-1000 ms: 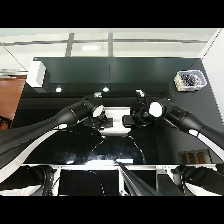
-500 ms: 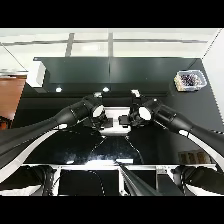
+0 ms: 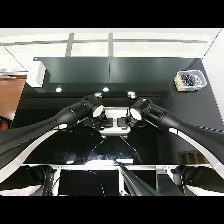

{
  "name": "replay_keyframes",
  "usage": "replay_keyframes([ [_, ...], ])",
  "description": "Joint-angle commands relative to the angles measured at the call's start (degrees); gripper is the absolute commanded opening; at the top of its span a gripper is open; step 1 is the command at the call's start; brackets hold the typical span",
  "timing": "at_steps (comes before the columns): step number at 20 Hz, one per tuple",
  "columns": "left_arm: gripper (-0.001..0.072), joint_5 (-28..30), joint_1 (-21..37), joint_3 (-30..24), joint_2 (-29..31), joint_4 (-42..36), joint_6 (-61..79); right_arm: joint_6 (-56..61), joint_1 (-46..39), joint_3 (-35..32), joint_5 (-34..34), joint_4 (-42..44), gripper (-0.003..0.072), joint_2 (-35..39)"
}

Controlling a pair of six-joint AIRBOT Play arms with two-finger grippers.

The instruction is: Fold the box and place the chain.

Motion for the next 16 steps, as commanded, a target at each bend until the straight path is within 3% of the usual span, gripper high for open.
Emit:
replay_keyframes([
  [1,0.0029,-0.11,0.02,0.04,-0.02,0.02,0.0,0.92,0.2,0.24,-0.63,-0.22,0.047,-0.31],
  [3,0.0029,-0.11,0.02,0.04,-0.02,0.02,0.0,1.11,0.2,0.24,-0.72,-0.31,0.0096,-0.31],
  [4,0.0029,-0.11,0.02,0.04,-0.02,0.02,0.0,1.11,0.2,0.24,-1.25,-0.26,0.0096,-0.31],
  [5,0.0028,-0.11,0.02,0.04,-0.02,0.02,0.0,1.11,0.2,0.24,-1.44,-0.2,0.0017,-0.31],
  [10,0.0029,-0.11,0.02,0.04,-0.02,0.02,0.0,1.11,0.2,0.24,-0.37,-0.09,0.002,-0.31],
  [12,0.0029,-0.11,0.02,0.04,-0.02,0.02,0.0,1.51,0.2,0.24,-0.37,-0.07,0.0235,-0.31],
  [13,0.0029,-0.11,0.02,0.04,-0.02,0.02,-0.02,1.77,0.2,0.24,-0.39,-0.07,0.0248,-0.28],
  [14,0.0029,-0.11,0.02,0.04,-0.02,0.02,0.0,1.81,0.2,0.24,-0.39,-0.07,0.0199,-0.31],
  [15,0.0029,-0.11,0.02,0.04,-0.02,0.02,0.0,1.81,0.2,0.24,-0.42,-0.09,0.0048,-0.28],
  [16,0.0029,-0.11,0.02,0.04,-0.02,0.02,0.0,1.81,0.2,0.24,-0.44,-0.09,0.0018,-0.31],
])
